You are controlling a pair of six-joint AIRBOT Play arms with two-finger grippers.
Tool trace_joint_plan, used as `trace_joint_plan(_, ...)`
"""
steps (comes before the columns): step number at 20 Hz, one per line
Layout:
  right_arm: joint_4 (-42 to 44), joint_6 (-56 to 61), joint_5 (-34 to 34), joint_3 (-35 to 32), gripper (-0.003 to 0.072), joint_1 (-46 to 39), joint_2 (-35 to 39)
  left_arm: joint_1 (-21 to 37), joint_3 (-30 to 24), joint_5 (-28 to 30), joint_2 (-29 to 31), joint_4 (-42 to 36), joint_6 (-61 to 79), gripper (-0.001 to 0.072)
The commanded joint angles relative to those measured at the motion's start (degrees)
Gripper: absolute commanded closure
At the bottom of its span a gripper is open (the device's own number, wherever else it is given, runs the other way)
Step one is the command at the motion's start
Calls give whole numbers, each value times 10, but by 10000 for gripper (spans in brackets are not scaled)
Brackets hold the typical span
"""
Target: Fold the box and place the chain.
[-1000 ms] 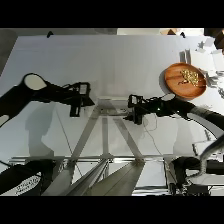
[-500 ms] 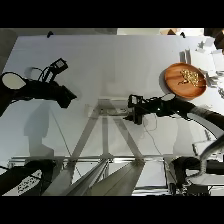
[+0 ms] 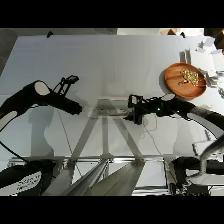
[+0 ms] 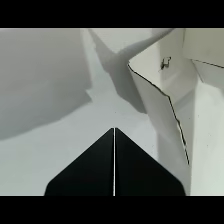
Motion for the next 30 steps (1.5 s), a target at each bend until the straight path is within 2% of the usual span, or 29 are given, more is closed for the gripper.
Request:
trace_joint_plan(1,0,0,0,0,174,0,0,-24,-2,29,-19,13,-65,703)
trace_joint_plan(11,0,0,0,0,174,0,0,-24,-5,20,-52,-64,-68,704)
trace_joint_plan(17,0,0,0,0,174,0,0,-24,-5,11,-44,-124,-33,703)
trace_joint_plan(22,0,0,0,0,174,0,0,-24,-5,10,-17,-134,-17,700)
trace_joint_plan(29,0,0,0,0,174,0,0,-25,-5,7,-7,-198,-9,690)
trace_joint_plan(30,0,0,0,0,174,0,0,-28,-5,9,-7,-199,-9,666)
